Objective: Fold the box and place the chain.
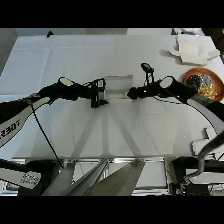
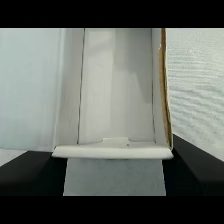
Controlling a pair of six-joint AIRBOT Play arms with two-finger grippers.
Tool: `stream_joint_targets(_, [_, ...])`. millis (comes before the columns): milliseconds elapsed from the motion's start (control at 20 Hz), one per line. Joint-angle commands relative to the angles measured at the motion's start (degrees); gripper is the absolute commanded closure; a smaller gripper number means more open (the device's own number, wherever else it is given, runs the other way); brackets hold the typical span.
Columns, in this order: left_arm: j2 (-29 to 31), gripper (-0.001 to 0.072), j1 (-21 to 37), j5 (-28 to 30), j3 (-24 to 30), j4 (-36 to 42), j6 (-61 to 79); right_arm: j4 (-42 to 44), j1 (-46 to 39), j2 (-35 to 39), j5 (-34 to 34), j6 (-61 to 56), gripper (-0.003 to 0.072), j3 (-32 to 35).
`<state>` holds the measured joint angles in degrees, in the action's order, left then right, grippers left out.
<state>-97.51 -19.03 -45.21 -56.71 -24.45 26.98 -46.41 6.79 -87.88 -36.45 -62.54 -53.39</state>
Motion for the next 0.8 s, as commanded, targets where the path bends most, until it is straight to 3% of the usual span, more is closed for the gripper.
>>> stream_joint_targets(0, [0.0,0.0451,0.0,0.0,0.0,0.0,0.0,-14.5,2.6,0.0,-0.4,-13.7,0.0326,-2.5])
stream_joint_targets(150, [0.0,0.0451,0.0,0.0,0.0,0.0,0.0,-26.8,4.8,0.0,-3.5,-24.8,0.0326,-6.8])
stream_joint_targets(400, [0.0,0.0451,0.0,0.0,0.0,0.0,0.0,-39.0,8.2,-0.1,-5.6,-38.2,0.0326,-10.3])
stream_joint_targets(700, [0.0,0.0451,0.0,0.0,0.0,0.0,0.0,-44.3,10.7,-1.4,-8.4,-42.4,0.033,-11.5])
stream_joint_targets(750, [0.0,0.0451,0.0,0.0,0.0,0.0,0.0,-44.9,11.0,-2.0,-8.6,-43.0,0.0358,-11.8])
